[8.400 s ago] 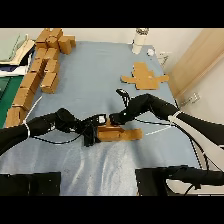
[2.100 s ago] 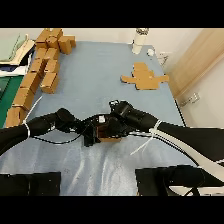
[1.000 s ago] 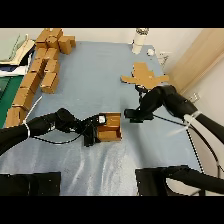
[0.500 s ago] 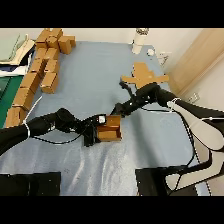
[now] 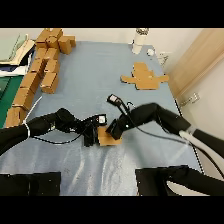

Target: Fold the box.

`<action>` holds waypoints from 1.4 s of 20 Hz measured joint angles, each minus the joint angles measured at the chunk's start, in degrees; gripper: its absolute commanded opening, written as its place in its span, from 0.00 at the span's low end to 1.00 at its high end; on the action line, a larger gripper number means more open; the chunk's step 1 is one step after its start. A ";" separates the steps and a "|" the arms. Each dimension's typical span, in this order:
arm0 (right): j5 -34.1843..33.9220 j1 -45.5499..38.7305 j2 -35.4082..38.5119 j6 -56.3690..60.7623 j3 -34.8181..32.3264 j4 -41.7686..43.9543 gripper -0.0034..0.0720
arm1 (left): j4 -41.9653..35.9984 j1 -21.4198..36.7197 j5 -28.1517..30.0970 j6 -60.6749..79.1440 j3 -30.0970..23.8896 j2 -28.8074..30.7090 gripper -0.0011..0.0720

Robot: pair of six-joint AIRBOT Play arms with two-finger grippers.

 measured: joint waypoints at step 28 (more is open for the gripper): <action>17.38 17.75 13.55 -8.85 -9.38 -37.77 0.52 | -0.02 0.00 0.11 -0.07 0.00 0.00 0.65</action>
